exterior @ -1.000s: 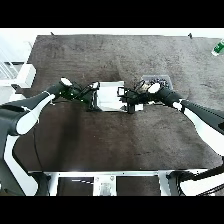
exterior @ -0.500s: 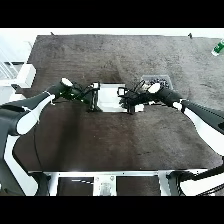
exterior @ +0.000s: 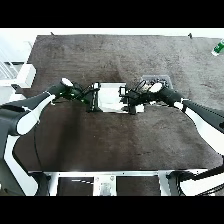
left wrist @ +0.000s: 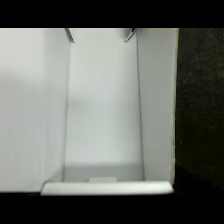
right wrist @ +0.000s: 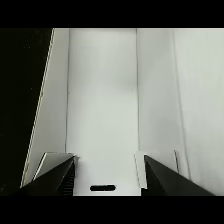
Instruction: Fold the box and place the chain.
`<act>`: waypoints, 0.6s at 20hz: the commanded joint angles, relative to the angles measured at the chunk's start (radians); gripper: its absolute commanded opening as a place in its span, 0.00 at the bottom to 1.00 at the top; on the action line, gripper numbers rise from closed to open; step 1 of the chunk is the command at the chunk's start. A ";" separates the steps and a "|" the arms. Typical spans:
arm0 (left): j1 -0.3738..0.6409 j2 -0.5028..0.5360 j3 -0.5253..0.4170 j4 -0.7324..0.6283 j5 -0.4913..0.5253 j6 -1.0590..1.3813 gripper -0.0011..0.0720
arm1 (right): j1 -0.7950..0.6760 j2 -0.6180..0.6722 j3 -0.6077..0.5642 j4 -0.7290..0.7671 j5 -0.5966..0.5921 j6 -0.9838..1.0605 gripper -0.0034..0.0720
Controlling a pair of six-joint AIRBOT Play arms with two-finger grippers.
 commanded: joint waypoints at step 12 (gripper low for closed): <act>0.001 0.000 0.000 0.000 0.003 -0.003 0.67 | -0.148 0.210 0.000 -0.196 0.090 0.460 0.06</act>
